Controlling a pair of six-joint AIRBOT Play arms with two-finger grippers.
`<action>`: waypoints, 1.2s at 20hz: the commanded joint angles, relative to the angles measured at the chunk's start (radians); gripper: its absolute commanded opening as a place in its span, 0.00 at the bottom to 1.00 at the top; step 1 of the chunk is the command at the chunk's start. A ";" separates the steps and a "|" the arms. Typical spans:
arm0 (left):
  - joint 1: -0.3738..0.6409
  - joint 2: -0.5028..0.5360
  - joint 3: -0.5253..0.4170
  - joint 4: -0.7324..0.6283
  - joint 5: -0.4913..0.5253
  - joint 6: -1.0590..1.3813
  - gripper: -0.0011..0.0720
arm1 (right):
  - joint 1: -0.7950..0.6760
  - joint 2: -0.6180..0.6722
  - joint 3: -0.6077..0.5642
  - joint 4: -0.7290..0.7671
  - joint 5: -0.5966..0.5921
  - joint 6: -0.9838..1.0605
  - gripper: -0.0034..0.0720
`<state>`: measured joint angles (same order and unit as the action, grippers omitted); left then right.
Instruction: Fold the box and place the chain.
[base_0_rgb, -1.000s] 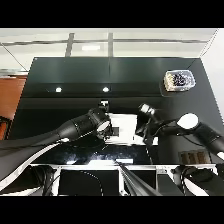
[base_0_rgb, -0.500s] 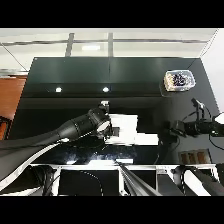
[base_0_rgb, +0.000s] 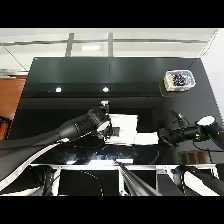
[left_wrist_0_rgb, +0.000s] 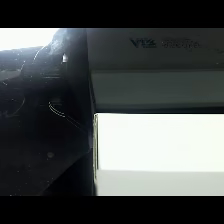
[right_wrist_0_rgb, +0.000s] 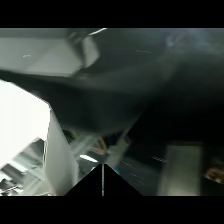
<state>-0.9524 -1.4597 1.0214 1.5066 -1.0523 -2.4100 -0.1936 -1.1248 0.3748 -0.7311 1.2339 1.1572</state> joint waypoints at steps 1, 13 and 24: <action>0.001 0.000 0.000 0.000 0.000 0.001 0.05 | 0.059 -0.027 -0.005 0.154 -0.014 -0.105 0.06; 0.001 0.000 0.000 0.000 -0.004 0.001 0.05 | 0.177 -0.026 0.079 0.289 0.019 -0.256 0.89; 0.001 0.000 0.000 0.004 -0.002 0.001 0.05 | 0.724 -0.024 0.303 -0.267 -0.301 0.553 0.77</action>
<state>-0.9524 -1.4597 1.0214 1.5097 -1.0561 -2.4092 0.3985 -1.1500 0.6071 -0.7410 0.9947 1.3949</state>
